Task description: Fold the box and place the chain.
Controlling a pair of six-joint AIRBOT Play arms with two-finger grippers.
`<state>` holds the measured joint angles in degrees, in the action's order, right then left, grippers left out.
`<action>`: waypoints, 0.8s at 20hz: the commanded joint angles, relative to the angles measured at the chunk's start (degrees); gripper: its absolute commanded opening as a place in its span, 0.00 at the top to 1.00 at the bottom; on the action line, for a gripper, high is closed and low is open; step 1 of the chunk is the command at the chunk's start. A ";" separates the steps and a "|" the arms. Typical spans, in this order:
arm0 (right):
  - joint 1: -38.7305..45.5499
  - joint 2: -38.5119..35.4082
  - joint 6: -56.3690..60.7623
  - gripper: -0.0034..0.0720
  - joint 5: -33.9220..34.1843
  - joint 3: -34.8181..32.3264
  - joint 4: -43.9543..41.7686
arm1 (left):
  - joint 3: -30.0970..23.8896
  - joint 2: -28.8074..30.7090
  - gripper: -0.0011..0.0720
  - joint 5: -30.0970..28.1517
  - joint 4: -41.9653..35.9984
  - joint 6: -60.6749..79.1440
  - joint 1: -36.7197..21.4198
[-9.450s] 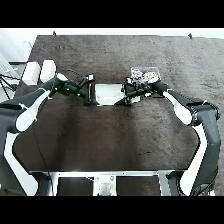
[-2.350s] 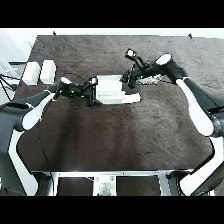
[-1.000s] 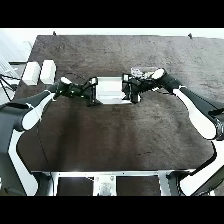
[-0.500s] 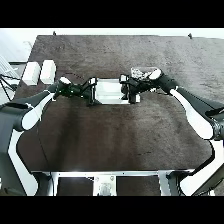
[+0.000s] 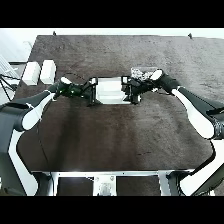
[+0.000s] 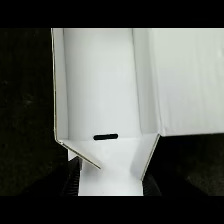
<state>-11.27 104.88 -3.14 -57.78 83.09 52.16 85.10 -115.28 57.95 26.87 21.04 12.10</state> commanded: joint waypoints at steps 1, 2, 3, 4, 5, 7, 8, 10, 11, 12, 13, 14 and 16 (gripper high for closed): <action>0.28 -0.04 0.13 0.43 0.28 0.00 0.39 | -0.02 -0.02 0.26 0.11 0.11 0.00 -0.07; 0.26 -0.04 0.09 0.44 0.31 0.00 0.37 | -0.02 -0.02 0.26 0.13 0.11 0.00 -0.07; 0.22 -0.04 0.11 0.51 0.31 0.00 -0.39 | -0.02 -0.02 0.26 0.13 0.11 0.00 -0.07; 0.22 -0.04 0.09 0.52 0.31 0.00 -1.90 | -0.02 -0.02 0.26 0.13 0.11 0.00 -0.07; 0.22 -0.04 0.09 0.52 0.31 0.00 -3.45 | -0.02 -0.02 0.26 0.11 0.11 0.00 -0.07; 0.22 -0.04 0.07 0.60 0.31 0.00 -5.03 | -0.02 -0.02 0.26 0.11 0.11 0.00 -0.07; 0.20 -0.04 0.09 0.61 0.28 0.00 -5.27 | -0.02 -0.02 0.26 0.11 0.11 0.00 -0.07; -0.13 -0.04 0.07 0.68 -0.17 0.00 -5.22 | -0.02 -0.02 0.26 0.11 0.11 0.00 -0.07; -0.46 -0.02 0.09 0.68 -0.66 0.00 -5.25 | -0.02 -0.02 0.26 0.11 0.11 0.00 -0.07; -0.85 0.00 0.07 0.68 -0.76 0.00 -5.25 | -0.02 -0.02 0.26 0.11 0.11 0.00 -0.07; -1.18 0.02 0.02 0.68 -0.74 0.00 -5.25 | -0.02 -0.02 0.26 0.11 0.11 0.00 -0.07; -1.55 0.13 0.00 0.70 -0.61 0.00 -5.27 | -0.02 -0.02 0.26 0.11 0.11 0.00 -0.07; -2.29 0.74 -0.87 0.70 -0.13 0.00 -6.51 | -0.02 -0.02 0.26 0.13 0.11 0.00 -0.07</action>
<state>-12.62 105.16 -3.16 -58.04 83.09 47.00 85.10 -115.31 58.08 26.96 21.02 12.08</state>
